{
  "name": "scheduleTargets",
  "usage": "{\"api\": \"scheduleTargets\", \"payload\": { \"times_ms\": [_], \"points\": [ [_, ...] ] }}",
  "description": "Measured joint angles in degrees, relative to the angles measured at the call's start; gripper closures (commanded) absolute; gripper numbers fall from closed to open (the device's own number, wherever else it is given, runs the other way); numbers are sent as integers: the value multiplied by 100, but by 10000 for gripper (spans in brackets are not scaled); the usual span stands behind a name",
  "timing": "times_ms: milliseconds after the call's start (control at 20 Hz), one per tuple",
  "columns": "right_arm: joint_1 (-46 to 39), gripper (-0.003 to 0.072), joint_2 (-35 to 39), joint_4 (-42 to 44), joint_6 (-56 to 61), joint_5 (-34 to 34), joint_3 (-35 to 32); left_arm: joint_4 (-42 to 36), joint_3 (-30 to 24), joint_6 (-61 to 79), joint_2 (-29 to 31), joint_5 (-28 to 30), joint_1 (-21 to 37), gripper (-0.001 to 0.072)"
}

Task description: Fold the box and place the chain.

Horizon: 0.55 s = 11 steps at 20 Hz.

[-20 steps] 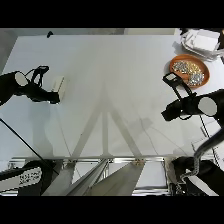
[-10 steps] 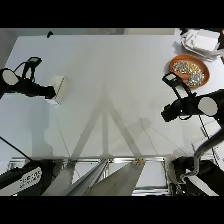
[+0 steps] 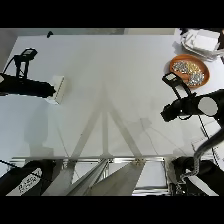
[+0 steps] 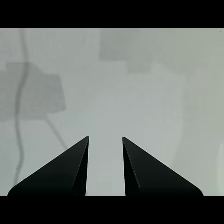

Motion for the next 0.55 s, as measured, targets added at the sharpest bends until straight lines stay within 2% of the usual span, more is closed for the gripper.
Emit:
{"api": "scheduleTargets", "payload": {
  "times_ms": [100, 250, 550],
  "points": [
    [0, 442, -2, 2, 0, -2, 0, -87, 0, 57, 24, -72, -295, 691],
    [0, 442, 0, 2, 0, -2, 0, -164, 0, 92, 39, -66, -667, 553],
    [0, 442, 0, 2, -2, -2, 0, -164, 0, 118, 42, 87, -914, 554]
  ]
}}
